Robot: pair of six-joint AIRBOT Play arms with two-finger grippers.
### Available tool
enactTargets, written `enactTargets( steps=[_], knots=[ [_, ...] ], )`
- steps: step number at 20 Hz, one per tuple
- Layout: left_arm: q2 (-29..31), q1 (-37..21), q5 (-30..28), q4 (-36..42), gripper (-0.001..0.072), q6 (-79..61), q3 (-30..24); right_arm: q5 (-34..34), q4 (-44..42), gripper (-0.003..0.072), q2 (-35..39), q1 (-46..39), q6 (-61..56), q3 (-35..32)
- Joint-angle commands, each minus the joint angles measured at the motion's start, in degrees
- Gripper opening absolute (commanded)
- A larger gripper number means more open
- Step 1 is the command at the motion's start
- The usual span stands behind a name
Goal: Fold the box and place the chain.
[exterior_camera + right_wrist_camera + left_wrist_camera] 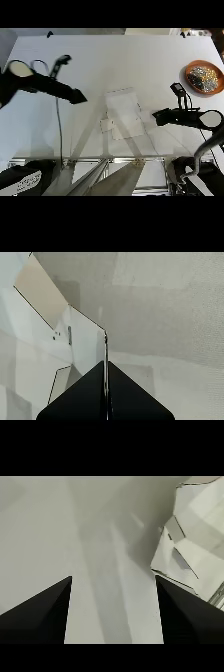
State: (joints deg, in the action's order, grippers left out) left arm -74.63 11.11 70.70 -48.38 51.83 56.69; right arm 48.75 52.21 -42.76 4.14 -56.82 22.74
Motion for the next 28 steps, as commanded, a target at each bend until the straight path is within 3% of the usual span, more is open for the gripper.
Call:
enactTargets(
  steps=[1,5,9,11,15,19,21,22,23,26,28],
  knots=[
    [-7.0,8.7,-3.6,5.4,0.0574,-11.7,0.0,0.1,-0.2,0.0016,0.1,0.1,0.0,-0.1],
    [-13.2,15.6,-10.2,10.2,0.0575,-16.6,0.0,0.1,-0.2,0.0016,0.1,0.1,0.0,-0.1],
    [-17.0,15.0,-13.1,18.0,0.0581,-20.5,0.0,0.1,-0.2,0.0016,0.1,0.1,0.0,-0.1],
    [-17.9,14.7,-14.1,18.5,0.0635,-20.6,0.0,0.1,-0.2,0.0016,0.1,0.1,0.0,-0.1],
    [-19.0,14.7,-12.0,28.0,0.0626,-28.7,0.0,0.1,-0.2,0.0016,0.1,0.1,0.0,-0.1],
    [-19.0,14.6,-8.5,26.7,0.0607,-29.8,0.0,0.1,-0.2,0.0016,0.1,0.1,0.0,-0.1],
    [-19.0,14.6,-7.4,26.7,0.0549,-30.1,0.0,0.0,-0.2,0.0017,0.1,0.1,0.0,-0.1],
    [-19.0,14.6,-7.0,26.6,0.0460,-30.2,0.0,0.0,-0.2,0.0017,0.1,0.1,0.0,-0.1],
    [-19.0,14.6,-7.0,26.6,0.0274,-30.2,0.0,0.0,-0.2,0.0017,0.1,0.1,0.0,-0.1],
    [-19.0,14.6,-7.0,25.4,0.0181,-30.6,0.0,0.1,-0.2,0.0017,0.1,0.1,0.0,-0.1],
    [-19.0,14.6,-6.9,22.4,0.0003,-30.6,0.0,0.1,-0.2,0.0017,0.1,0.1,0.0,-0.1]
  ],
)
